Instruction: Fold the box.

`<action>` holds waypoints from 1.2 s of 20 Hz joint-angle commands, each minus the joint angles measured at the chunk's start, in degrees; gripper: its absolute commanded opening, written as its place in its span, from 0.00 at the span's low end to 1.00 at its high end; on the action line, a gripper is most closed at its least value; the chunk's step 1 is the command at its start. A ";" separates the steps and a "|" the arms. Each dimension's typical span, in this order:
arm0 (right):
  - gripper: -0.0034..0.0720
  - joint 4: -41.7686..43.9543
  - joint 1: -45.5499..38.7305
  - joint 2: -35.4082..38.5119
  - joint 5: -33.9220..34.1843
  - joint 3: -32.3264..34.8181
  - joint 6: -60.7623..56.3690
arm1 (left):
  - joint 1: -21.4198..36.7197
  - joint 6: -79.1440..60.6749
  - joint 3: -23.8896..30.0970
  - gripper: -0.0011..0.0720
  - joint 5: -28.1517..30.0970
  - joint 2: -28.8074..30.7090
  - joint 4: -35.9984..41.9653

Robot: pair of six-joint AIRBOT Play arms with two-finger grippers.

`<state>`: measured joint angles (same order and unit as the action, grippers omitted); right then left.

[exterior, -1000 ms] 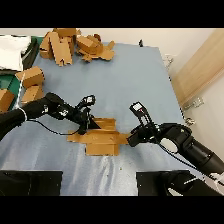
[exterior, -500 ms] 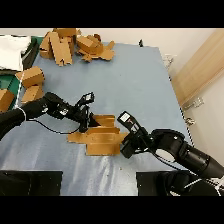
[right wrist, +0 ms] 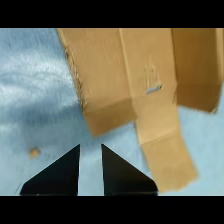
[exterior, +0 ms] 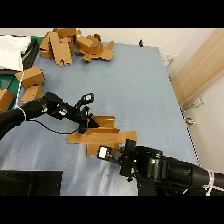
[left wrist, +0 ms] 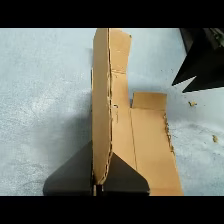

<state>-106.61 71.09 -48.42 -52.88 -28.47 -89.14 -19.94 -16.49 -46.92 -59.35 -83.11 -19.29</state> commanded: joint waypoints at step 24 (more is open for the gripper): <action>0.64 -13.46 6.36 -7.72 10.25 0.74 -1.11 | 0.02 0.02 -0.04 0.04 -2.21 0.00 0.02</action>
